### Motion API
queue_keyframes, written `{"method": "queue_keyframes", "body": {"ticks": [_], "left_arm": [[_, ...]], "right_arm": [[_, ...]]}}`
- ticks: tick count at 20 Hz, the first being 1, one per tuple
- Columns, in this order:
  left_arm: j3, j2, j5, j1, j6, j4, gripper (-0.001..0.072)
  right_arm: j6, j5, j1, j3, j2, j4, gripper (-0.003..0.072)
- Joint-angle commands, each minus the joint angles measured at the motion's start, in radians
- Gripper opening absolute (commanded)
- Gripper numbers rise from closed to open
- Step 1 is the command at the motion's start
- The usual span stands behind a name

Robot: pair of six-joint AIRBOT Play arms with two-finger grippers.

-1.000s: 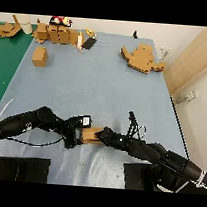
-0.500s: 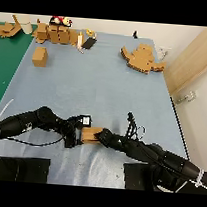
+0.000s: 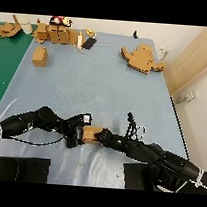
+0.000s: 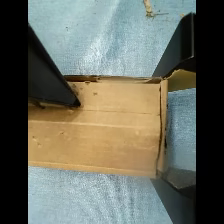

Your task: Fold the box.

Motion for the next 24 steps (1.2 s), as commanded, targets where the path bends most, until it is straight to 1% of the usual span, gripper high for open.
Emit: {"method": "queue_keyframes", "body": {"ticks": [1, 4, 6, 7, 8, 9, 14, 24], "left_arm": [[0.001, -0.001, 0.000, -0.021, 0.009, -0.005, 0.0689], [0.000, -0.001, 0.051, -0.063, 0.008, -0.004, 0.0688], [0.000, -0.002, 0.060, -0.063, 0.005, -0.004, 0.0687], [0.000, -0.002, 0.060, -0.063, 0.005, -0.003, 0.0676], [0.000, -0.002, 0.060, -0.063, 0.005, -0.003, 0.0537], [0.000, -0.002, 0.060, -0.063, 0.005, -0.003, 0.0483], [0.000, -0.002, 0.060, -0.063, 0.005, -0.003, 0.0482], [0.000, -0.002, 0.060, -0.063, 0.005, -0.003, 0.0482]], "right_arm": [[0.006, 0.001, 0.001, 0.000, 0.000, 0.000, 0.0001], [0.008, 0.002, 0.001, 0.000, 0.000, 0.000, 0.0001], [0.008, 0.001, 0.001, 0.000, 0.000, 0.000, 0.0001], [0.008, 0.001, 0.001, 0.000, 0.000, 0.000, 0.0001], [0.008, 0.001, 0.001, 0.000, 0.000, -0.001, 0.0001], [0.008, 0.001, 0.001, 0.000, 0.000, -0.004, 0.0001], [0.008, -0.001, 0.001, -0.002, 0.000, -0.031, 0.0000], [0.008, -0.015, 0.001, -0.027, 0.000, -0.035, 0.0000]]}}
